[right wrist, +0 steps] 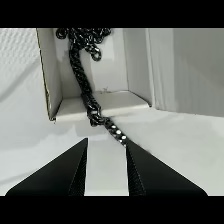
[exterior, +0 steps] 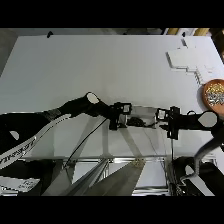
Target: Fold the box and place the chain.
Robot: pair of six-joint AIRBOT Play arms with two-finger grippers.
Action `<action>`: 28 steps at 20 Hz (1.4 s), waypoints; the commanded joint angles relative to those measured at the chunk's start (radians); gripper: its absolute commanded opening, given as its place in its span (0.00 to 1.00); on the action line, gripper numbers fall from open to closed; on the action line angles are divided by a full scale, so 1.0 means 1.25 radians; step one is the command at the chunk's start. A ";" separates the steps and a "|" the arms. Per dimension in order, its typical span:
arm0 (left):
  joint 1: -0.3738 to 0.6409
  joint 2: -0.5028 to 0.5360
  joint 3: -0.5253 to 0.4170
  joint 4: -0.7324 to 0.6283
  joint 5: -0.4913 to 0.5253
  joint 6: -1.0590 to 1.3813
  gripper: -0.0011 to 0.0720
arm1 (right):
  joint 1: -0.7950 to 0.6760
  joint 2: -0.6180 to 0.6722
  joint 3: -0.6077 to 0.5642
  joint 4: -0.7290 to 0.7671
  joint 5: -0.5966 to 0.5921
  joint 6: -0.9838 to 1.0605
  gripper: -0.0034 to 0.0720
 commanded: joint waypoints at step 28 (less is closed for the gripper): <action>0.000 0.000 0.000 0.000 0.000 0.000 0.30 | 0.001 0.121 -0.001 0.482 0.010 0.116 0.07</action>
